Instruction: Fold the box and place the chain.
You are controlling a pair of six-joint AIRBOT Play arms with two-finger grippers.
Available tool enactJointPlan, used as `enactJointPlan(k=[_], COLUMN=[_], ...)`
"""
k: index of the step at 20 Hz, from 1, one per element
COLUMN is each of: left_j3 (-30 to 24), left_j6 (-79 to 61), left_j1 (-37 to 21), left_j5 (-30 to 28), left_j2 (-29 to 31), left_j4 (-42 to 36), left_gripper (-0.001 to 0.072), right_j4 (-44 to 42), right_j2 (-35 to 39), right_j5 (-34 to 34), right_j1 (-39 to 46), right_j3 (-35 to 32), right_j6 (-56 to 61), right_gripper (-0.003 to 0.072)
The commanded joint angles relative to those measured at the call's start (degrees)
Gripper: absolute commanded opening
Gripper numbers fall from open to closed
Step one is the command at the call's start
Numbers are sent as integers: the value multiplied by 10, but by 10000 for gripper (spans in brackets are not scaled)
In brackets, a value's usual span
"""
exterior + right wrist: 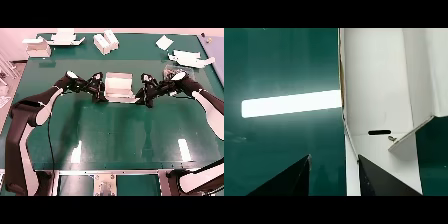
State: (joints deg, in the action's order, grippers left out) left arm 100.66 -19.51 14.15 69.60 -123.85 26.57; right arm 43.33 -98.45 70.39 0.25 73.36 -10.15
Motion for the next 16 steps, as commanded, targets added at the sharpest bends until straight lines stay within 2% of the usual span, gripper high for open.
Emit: enactJointPlan(k=[1, 9, 16], left_j3=[0, 0, 0], left_j6=[0, 0, 0], left_j1=[0, 0, 0], left_j5=[0, 0, 0], left_j2=[0, 0, 0], left_j4=[0, 0, 0], left_gripper=[405, 405, 405], right_j4=[12, -29, -28], right_j2=[1, 1, -9], right_j5=[-16, -81, -94], right_j1=[13, -1, -29], right_j3=[9, 10, 10], right_j6=[7, -11, -23], right_gripper=[375, 377, 368])
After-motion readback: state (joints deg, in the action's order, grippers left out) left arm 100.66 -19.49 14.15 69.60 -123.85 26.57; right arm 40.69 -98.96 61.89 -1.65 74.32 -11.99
